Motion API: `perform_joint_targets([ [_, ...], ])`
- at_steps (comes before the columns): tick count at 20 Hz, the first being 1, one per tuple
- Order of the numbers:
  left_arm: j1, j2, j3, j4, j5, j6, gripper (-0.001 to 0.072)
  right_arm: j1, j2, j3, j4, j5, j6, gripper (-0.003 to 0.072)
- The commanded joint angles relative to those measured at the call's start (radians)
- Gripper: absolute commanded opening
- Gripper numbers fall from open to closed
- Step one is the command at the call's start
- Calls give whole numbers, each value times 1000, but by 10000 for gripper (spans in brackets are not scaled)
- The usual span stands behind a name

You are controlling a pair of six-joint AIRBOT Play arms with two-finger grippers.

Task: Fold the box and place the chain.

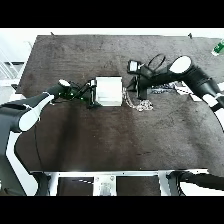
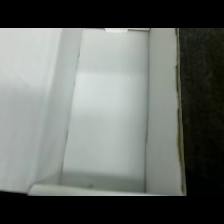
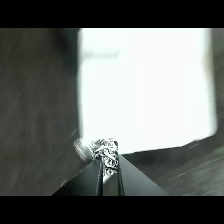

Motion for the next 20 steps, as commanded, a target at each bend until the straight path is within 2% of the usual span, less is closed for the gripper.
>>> perform_joint_targets([
  [1, 1, 0, 1, 0, 0, 0, 179, 1, 32, 67, 123, -43, 16, 11],
  [4, 1, 0, 1, 0, 1, 0, 179, 13, 29, 83, 247, -134, 15, 9],
  [12, 1, 0, 1, 0, 1, 0, 179, 163, -143, 85, 251, -303, 15, 8],
  [20, 1, 0, 1, 0, 1, 0, 179, 186, -257, 95, 250, -309, 39, 10],
])
